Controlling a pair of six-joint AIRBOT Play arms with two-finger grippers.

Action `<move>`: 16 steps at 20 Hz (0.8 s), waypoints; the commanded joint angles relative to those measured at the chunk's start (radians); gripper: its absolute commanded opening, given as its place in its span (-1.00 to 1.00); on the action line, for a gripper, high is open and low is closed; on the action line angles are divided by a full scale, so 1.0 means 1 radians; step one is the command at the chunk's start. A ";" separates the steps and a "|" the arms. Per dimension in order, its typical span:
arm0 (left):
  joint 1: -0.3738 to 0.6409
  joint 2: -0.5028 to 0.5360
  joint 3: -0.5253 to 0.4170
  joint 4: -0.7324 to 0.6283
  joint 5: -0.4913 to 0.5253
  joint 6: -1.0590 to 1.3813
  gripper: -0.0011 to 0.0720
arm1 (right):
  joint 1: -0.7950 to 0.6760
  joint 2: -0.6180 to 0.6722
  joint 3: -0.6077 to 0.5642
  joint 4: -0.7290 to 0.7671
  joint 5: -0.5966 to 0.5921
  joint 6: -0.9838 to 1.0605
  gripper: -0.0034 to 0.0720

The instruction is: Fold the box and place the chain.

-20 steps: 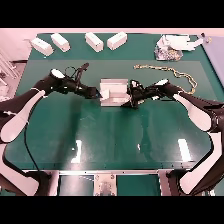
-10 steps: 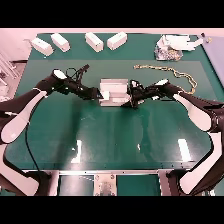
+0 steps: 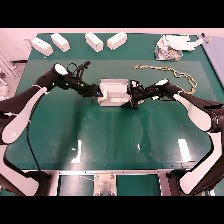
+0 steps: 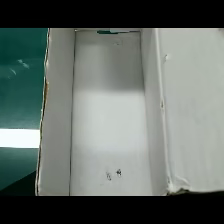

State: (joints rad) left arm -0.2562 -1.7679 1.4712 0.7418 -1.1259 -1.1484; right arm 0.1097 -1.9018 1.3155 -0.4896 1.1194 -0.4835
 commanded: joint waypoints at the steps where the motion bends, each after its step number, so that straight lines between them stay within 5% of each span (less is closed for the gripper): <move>1: -0.022 0.000 0.027 0.090 -0.009 -0.061 0.54 | 0.001 0.001 0.001 0.000 0.000 0.000 0.59; 10: -0.071 0.000 0.027 0.180 0.004 -0.195 0.54 | 0.001 0.001 0.001 0.000 0.000 0.000 0.59; 16: -0.115 0.000 0.136 0.329 -0.027 -0.307 0.54 | 0.001 0.001 0.001 0.000 0.000 0.000 0.59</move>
State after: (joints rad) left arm -0.3500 -1.7679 1.5627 0.9852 -1.1336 -1.3869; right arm 0.1097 -1.9018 1.3155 -0.4896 1.1194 -0.4835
